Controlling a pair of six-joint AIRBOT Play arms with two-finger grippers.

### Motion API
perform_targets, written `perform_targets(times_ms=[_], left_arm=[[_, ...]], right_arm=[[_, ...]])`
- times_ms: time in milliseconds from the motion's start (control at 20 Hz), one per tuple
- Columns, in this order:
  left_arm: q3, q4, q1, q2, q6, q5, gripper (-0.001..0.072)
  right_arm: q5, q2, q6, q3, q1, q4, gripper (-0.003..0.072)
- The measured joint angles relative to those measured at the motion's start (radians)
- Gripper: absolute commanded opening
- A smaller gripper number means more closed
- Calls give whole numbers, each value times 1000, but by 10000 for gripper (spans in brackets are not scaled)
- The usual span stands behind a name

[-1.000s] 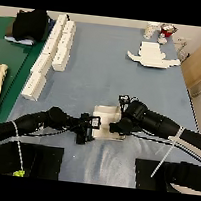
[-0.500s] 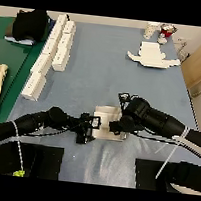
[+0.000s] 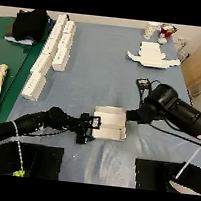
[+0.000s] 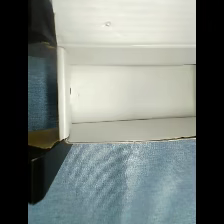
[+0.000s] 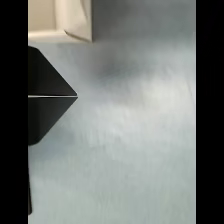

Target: Fold the box.

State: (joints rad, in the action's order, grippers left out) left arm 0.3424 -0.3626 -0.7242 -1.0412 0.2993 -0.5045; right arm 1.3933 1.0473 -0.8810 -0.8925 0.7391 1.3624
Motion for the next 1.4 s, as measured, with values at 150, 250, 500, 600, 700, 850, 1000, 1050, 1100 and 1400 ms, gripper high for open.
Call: perform_targets(times_ms=[150,250,500,600,700,850,1000,1050,1100,1400], left_arm=[[0,0,0,0,0,0,454],[0,0,0,0,0,0,454],[0,0,0,0,0,0,454],[0,0,0,0,0,0,454],[0,0,0,0,0,0,454],[0,0,0,0,0,0,454],[0,0,0,0,0,0,454],[0,0,0,0,0,0,454],[0,0,0,0,0,0,454],[0,0,0,0,0,0,454]], right_arm=[[-122,39,-192,49,-231,177,2],[-198,93,-399,69,-393,412,2],[-70,294,-1074,70,-645,1067,2],[0,349,-1219,65,-664,1196,3],[24,378,-1304,62,-658,1267,3],[38,392,-1381,64,-628,1310,3],[37,360,-1435,94,-575,1307,2],[23,338,-1449,111,-555,1302,2],[5,310,-1460,133,-531,1294,2],[-224,77,-1492,257,-364,1194,2]])
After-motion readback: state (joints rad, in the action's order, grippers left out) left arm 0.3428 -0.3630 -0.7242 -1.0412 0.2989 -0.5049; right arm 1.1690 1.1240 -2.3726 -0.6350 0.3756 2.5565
